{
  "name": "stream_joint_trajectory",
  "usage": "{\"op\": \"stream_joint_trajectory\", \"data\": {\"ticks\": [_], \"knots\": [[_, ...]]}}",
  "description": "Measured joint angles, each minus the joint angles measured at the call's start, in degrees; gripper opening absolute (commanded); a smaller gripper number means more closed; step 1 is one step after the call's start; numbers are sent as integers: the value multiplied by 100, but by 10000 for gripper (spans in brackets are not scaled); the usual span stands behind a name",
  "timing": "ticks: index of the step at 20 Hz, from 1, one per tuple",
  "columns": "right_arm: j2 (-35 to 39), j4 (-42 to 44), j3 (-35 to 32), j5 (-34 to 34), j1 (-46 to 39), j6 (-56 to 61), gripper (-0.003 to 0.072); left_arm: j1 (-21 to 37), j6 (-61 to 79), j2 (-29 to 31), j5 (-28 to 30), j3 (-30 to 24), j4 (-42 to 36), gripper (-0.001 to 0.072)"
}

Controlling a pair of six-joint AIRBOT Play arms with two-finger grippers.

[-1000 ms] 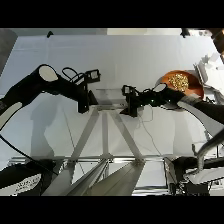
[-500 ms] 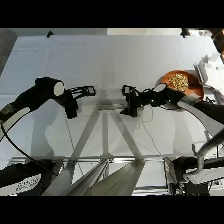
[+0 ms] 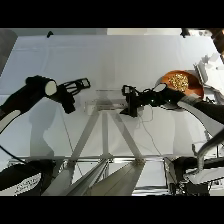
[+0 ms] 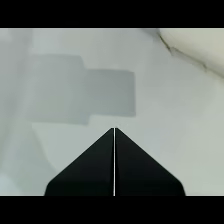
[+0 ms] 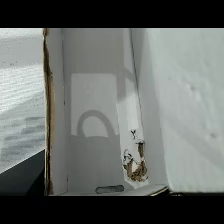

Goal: Fold the box and place the chain.

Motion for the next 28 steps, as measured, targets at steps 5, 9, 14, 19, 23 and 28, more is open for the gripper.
{"op": "stream_joint_trajectory", "data": {"ticks": [5, 9, 14, 19, 23, 28], "knots": [[0, 0, 0, 0, 0, 0, 330, 146, 1504, 262, 374, 7, -2234, 319], [0, 0, 0, 0, 0, 0, 330, 273, 2249, -122, -142, 358, -3128, 519], [0, 0, 0, -2, 0, 0, 330, 350, 2376, -857, -817, 997, -3283, 594], [0, 0, 0, -2, 0, 0, 330, 173, 2830, -1279, -927, 1161, -2704, 644], [0, 0, 0, -2, 0, 0, 330, 50, 3220, -1493, -935, 1189, -2334, 644], [0, 0, 0, 0, 0, 0, 330, 9, 3633, -1626, -955, 1108, -2284, 642]]}}
